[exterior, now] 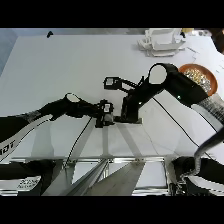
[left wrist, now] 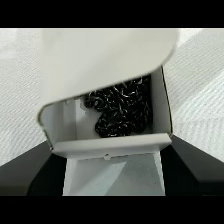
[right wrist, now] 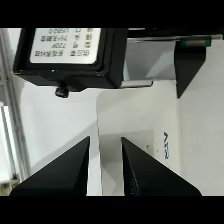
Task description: Fold the box and place the chain.
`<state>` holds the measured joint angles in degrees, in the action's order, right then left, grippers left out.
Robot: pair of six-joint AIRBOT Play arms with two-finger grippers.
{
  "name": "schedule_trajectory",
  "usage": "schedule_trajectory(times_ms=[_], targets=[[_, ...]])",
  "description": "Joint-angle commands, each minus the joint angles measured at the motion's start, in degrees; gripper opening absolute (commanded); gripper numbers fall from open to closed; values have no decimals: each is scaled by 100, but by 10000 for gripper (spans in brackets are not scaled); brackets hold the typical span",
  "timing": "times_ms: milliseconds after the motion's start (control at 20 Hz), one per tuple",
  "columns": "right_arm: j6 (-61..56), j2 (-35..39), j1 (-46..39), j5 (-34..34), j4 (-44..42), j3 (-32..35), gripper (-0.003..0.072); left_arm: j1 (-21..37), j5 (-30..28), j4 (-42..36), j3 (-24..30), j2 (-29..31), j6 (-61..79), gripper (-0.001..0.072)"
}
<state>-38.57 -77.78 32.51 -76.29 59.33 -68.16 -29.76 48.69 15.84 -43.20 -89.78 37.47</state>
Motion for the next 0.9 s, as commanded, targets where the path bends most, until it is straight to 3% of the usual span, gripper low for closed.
schedule_trajectory(times_ms=[0,200,450,600,850], targets=[[116,-63,-2,-81,-63,0,228,2,0,4,-4,2,2,86],[417,-72,-2,-83,-151,-2,227,2,-2,2,-4,2,2,86],[750,608,-118,210,-85,-372,225,2,0,2,-4,2,2,86],[743,748,-866,59,-140,-868,225,2,0,2,-4,2,2,86],[671,354,-2433,-466,-715,-866,212,2,0,2,-4,2,2,86]])
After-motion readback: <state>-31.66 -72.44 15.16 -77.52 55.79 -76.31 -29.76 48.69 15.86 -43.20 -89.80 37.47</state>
